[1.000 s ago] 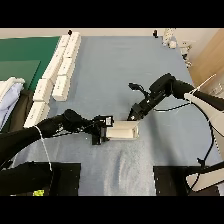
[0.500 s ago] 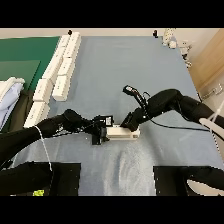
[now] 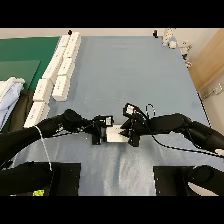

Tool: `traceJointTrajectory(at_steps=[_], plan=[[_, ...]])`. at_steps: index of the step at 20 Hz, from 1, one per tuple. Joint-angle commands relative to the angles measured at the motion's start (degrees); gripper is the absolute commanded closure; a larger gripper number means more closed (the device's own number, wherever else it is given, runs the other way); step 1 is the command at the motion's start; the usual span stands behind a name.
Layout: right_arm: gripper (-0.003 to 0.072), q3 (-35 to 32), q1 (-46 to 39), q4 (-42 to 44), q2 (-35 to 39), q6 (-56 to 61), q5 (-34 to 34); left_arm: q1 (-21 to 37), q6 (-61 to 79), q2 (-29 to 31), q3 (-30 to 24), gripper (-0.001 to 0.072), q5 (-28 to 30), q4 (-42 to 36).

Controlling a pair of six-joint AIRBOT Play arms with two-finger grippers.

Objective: Fold the box.

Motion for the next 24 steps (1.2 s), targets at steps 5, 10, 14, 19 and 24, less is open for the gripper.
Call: traceJointTrajectory(at_steps=[5,10,14,19,24], plan=[[0.0193,-0.92,1.09,-0.2,2.08,-12.41,1.33,0.0,0.02,0.02,0.04,0.0242,0.0,0.02],[0.0028,-0.92,3.17,-4.96,0.48,-12.41,1.09,0.0,0.02,0.02,0.04,0.0242,0.0,0.0],[0.0031,-0.92,3.8,-9.01,-0.31,-12.41,6.14,0.0,0.02,0.02,0.04,0.0242,0.0,0.02],[0.0031,-0.79,3.91,-9.35,-0.07,-12.41,6.99,0.0,0.02,0.02,0.04,0.0241,0.02,0.0],[0.0032,0.28,3.91,-9.35,0.28,-12.41,7.04,0.0,0.02,0.02,0.04,0.0242,0.02,0.02]])
